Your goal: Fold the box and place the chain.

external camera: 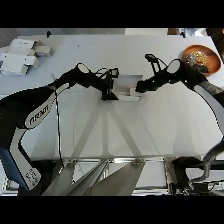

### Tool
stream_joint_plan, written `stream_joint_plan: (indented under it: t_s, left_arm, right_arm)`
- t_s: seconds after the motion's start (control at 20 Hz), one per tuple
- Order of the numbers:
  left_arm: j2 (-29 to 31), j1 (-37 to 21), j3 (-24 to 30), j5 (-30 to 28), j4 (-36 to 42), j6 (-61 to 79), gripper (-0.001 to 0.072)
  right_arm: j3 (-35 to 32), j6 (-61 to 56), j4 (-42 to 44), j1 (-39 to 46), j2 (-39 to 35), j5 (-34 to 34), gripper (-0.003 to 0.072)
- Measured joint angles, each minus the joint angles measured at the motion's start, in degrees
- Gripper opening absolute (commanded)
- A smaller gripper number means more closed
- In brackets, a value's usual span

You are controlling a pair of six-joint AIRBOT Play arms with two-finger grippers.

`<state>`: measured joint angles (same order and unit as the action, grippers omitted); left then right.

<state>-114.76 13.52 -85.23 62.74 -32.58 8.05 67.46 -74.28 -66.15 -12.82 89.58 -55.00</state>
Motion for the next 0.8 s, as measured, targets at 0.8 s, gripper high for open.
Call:
stream_joint_plan:
  t_s: [0.8]
  left_arm:
    - [0.0,0.02,0.0,0.11,-0.04,-0.13,0.0378]
  right_arm:
    - [1.16,-28.0,-23.28,-9.88,0.0,-1.38,0.0457]
